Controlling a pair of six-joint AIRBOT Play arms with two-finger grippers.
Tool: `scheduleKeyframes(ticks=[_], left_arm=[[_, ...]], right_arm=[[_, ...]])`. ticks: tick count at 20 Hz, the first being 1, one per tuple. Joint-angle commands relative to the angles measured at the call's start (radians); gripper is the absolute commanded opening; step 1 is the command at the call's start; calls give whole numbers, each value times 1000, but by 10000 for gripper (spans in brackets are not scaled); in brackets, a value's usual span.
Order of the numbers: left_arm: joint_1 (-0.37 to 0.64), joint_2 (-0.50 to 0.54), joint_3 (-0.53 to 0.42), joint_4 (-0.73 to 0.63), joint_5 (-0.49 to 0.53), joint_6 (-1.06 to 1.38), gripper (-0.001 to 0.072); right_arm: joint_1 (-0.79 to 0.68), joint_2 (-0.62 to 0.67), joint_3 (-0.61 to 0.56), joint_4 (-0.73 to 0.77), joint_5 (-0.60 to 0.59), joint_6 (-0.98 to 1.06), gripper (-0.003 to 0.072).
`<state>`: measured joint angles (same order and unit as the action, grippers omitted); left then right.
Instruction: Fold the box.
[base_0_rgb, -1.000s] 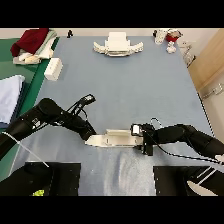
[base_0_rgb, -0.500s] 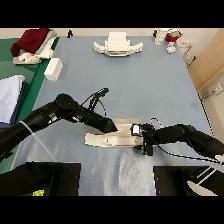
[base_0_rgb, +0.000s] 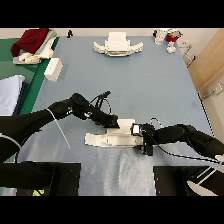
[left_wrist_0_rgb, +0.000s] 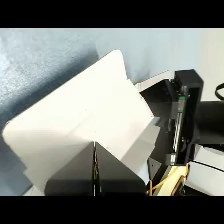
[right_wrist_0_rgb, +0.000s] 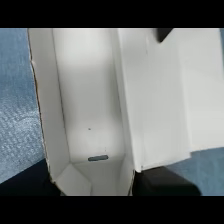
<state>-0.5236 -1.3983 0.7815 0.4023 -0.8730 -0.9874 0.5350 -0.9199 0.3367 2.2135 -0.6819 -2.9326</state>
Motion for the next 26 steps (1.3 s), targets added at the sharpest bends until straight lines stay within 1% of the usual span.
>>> scheduleKeyframes(ticks=[1, 4, 5, 7, 9, 12, 14, 16, 18, 19, 20, 21, 22, 24, 26], left_arm=[[-1, -38, 4, -10, 10, -5, 13], [2, -20, 27, -10, -16, 60, 12], [4, 5, 39, -3, -23, 85, 11], [8, 100, 52, 33, -21, 119, 11], [0, 224, 51, 134, -20, 127, 11], [-72, 402, 42, 392, -27, 127, 11], [-151, 516, -5, 492, -10, 123, 11], [-215, 605, -64, 539, -2, 123, 11], [-216, 677, -132, 542, -2, 165, 12], [-202, 698, -168, 539, -2, 243, 13], [-176, 711, -209, 537, -2, 329, 29], [-142, 713, -247, 531, 1, 415, 387], [-108, 711, -280, 514, 4, 500, 697], [-48, 700, -336, 470, 11, 642, 696], [-34, 671, -367, 427, 36, 746, 695]], right_arm=[[0, 1, 1, 0, 0, 0, 479], [1, 1, 1, 0, 0, 0, 479], [1, 1, 1, 0, 0, 0, 479], [1, 1, 1, 0, 0, 0, 478], [1, 1, 1, 0, 0, 0, 478], [0, 1, 1, 0, 0, 0, 479], [1, 1, 1, 0, 0, 0, 478], [1, 1, 1, 0, 0, 0, 479], [0, 1, 1, 0, 0, 0, 478], [1, 1, 1, 0, 0, 0, 478], [0, 1, 1, 0, 0, 0, 479], [1, 1, 1, 0, 0, 0, 478], [1, 1, 1, 0, 0, 0, 478], [1, 1, 1, 0, 0, 0, 479], [1, 1, 1, 0, 0, 0, 479]])
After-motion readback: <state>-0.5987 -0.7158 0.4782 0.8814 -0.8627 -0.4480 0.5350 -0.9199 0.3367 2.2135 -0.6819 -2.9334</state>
